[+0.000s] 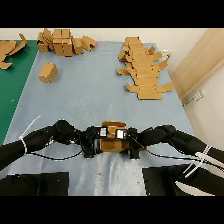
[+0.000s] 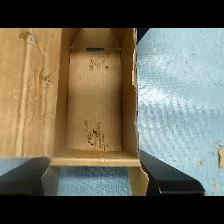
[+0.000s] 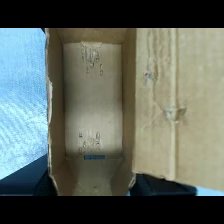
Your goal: Fold the box.
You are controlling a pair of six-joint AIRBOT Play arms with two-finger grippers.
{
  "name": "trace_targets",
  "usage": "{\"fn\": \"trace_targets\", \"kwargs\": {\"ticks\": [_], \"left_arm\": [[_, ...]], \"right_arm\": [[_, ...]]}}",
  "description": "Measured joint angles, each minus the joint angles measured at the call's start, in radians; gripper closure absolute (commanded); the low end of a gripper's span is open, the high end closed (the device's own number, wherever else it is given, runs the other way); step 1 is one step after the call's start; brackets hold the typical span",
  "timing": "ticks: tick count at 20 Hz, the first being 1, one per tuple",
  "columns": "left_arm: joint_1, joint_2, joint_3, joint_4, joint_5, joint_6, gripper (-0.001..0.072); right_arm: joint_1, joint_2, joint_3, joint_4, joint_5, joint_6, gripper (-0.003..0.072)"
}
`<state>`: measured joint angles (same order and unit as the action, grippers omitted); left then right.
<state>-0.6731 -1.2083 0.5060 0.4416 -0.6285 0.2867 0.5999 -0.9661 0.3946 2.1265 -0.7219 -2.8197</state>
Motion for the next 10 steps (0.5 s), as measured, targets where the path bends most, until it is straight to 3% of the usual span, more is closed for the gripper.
{"fn": "trace_targets", "kwargs": {"ticks": [3,4,10], "left_arm": [[0.000,0.000,0.000,0.000,0.000,0.001,0.0236],[0.000,0.000,0.000,0.000,0.000,0.001,0.0236],[0.000,0.000,0.000,0.000,0.000,0.000,0.0236]], "right_arm": [[0.001,0.000,0.006,-0.003,-0.008,0.000,0.0091],[0.001,0.000,0.010,-0.005,-0.010,0.000,-0.0022],[-0.001,0.001,0.038,-0.009,-0.016,0.000,-0.0027]]}}
